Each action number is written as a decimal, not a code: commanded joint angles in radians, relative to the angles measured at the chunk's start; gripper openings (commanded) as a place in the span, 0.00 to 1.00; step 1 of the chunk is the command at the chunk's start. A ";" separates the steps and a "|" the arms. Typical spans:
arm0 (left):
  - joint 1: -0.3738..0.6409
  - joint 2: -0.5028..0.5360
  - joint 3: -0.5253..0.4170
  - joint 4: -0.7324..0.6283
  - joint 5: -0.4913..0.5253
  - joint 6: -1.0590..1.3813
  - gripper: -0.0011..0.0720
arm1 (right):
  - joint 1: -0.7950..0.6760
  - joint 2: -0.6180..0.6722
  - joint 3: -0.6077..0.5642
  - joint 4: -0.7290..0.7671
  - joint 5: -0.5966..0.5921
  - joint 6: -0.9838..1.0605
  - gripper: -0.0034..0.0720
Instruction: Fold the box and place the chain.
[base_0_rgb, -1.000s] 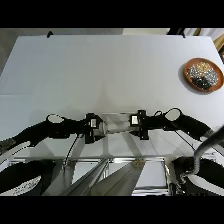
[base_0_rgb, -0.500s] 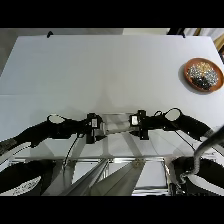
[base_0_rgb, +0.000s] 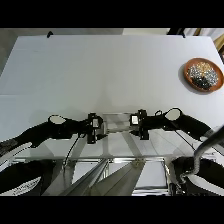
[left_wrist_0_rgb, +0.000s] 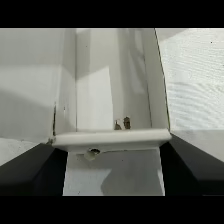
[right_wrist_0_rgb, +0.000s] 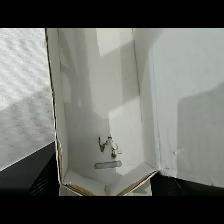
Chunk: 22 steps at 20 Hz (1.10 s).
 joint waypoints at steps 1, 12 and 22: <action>-0.011 0.000 0.000 -0.004 0.032 0.001 0.21 | 0.001 0.000 0.000 0.001 0.001 -0.001 0.56; -0.010 0.001 0.000 -0.021 0.048 -0.002 0.20 | 0.001 0.000 0.000 0.001 0.001 0.000 0.56; -0.010 0.001 0.000 -0.021 0.048 -0.002 0.20 | 0.002 0.000 0.000 0.001 0.001 0.000 0.55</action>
